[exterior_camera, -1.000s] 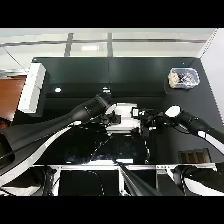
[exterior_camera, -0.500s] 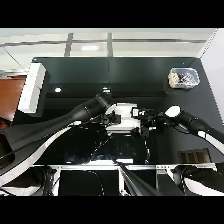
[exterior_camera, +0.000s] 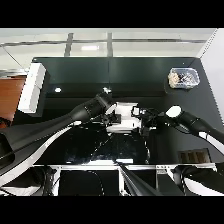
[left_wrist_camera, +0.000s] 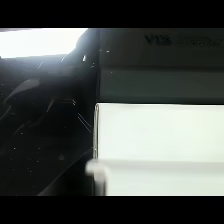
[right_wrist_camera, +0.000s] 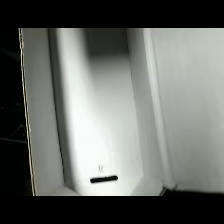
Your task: Fold the box and place the chain.
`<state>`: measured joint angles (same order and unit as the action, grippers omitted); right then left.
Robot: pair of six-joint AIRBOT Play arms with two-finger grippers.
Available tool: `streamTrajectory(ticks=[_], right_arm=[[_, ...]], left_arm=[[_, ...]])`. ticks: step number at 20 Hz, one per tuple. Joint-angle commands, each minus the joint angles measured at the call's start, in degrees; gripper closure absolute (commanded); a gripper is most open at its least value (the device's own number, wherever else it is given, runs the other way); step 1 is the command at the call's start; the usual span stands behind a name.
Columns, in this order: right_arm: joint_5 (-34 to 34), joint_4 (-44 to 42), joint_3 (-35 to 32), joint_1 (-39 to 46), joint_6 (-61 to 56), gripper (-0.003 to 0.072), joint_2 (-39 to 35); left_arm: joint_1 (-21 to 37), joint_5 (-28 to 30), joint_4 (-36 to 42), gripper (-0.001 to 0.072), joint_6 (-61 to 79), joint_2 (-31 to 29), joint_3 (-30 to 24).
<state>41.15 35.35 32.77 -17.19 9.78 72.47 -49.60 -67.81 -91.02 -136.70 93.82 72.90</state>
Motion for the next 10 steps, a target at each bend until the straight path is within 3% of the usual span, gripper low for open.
streamTrajectory(ticks=[1,5,10], right_arm=[[2.03,-0.2,0.07,1.38,-2.29,0.007,-3.43],[7.67,8.35,0.07,2.78,-3.3,0.008,-5.86],[5.66,9.07,0.04,2.62,-1.01,0.008,-5.84]], left_arm=[[0.04,-0.31,0.02,0.0685,-0.04,0.0,0.04],[0.02,-0.31,0.02,0.0685,-0.04,0.0,0.04],[0.04,-0.31,0.02,0.0685,-0.04,0.0,0.04]])
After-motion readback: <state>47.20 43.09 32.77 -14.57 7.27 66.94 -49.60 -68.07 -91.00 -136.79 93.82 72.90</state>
